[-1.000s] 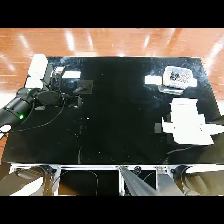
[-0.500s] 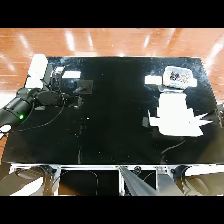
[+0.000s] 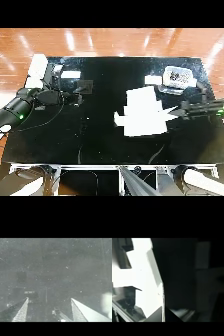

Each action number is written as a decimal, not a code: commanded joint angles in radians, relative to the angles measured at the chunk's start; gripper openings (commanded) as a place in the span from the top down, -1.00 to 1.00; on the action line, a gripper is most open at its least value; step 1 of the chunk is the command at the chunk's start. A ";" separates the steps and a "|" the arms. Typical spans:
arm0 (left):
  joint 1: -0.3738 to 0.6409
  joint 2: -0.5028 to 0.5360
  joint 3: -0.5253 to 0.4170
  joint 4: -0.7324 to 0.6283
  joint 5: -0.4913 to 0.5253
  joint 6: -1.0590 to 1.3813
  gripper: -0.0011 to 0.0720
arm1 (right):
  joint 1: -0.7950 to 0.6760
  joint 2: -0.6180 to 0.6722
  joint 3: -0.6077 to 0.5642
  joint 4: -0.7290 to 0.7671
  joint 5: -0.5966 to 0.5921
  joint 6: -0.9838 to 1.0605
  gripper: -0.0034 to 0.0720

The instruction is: Fold the box and place the chain.

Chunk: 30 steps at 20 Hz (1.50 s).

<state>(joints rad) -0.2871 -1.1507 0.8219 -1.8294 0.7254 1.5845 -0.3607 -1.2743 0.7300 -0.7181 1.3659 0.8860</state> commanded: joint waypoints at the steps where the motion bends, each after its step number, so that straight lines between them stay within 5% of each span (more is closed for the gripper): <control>1: -0.003 -0.001 0.000 -0.050 0.017 -0.018 -0.77 | 0.280 0.109 -0.145 0.141 -0.283 -0.009 0.83; 7: -0.002 -0.001 0.000 -0.119 0.140 -0.001 -0.77 | 0.531 0.144 -0.147 0.137 -0.380 -0.229 0.83; 11: 0.070 -0.028 0.000 -0.172 0.219 0.093 -0.77 | 0.588 0.283 -0.183 0.070 -0.613 -0.203 0.83; 16: 0.105 -0.139 0.000 -0.624 0.383 0.851 -0.77 | 0.579 0.321 -0.209 -0.019 -0.505 -0.082 0.83; 18: 0.105 -0.203 0.000 -0.750 0.401 0.965 -0.77 | 0.579 0.321 -0.209 -0.015 -0.466 -0.059 0.83; 21: 0.103 -0.328 0.014 -0.832 0.413 1.030 -0.77 | 0.579 0.322 -0.209 -0.015 -0.465 -0.040 0.83; 25: 0.103 -0.469 0.074 -0.857 0.592 1.039 -0.77 | 0.579 0.321 -0.209 -0.015 -0.455 -0.016 0.83; 30: 0.063 -0.528 0.093 -0.868 0.636 1.086 -0.76 | 0.579 0.321 -0.209 -0.016 -0.450 -0.003 0.83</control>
<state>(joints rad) -0.2024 -1.6440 0.9024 -2.6755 1.3140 2.6263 0.2173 -0.9539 0.5217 -0.7330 0.9104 0.8703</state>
